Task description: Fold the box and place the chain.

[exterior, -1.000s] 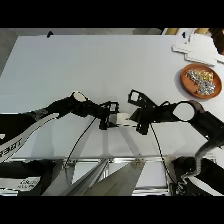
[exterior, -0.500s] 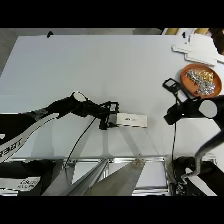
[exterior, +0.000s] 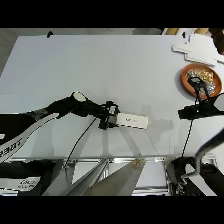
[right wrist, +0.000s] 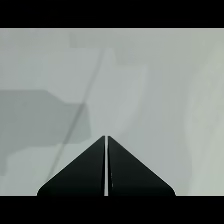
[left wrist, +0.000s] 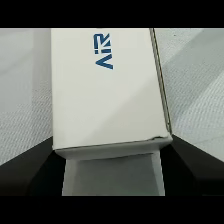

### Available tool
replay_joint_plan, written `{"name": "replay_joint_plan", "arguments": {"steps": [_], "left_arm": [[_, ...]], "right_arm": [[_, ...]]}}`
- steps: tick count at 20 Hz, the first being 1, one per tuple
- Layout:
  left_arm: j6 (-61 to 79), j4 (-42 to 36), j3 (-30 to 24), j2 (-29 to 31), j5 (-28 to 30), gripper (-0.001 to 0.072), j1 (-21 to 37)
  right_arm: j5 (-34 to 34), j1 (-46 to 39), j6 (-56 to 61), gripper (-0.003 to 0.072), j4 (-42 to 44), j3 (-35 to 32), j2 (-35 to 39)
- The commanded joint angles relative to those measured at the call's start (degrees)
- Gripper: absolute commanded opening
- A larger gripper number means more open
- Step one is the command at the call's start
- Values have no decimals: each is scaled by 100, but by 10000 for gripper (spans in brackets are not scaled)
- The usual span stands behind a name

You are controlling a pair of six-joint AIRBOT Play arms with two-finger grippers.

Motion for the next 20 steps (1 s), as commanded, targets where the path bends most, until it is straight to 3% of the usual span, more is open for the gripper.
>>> {"name": "replay_joint_plan", "arguments": {"steps": [1,6,8,11,16,18,20], "left_arm": [[131,-61,4,7,-7,206,2],[-42,-116,4,175,-116,204,15],[-525,-33,4,527,-20,199,31],[-1950,811,4,1344,595,213,350],[-4618,2651,4,2828,688,216,1801],[-6002,3504,4,3281,686,287,2616],[-7545,4419,4,3554,654,291,3475]], "right_arm": [[92,-66,31,16,15,4,-7],[94,-66,33,16,15,2,-7],[94,-66,31,16,15,2,-7],[94,-66,33,16,15,2,-7],[92,-66,31,16,15,2,-7],[94,-66,31,16,15,2,-7],[92,-66,33,16,15,2,-7]]}}
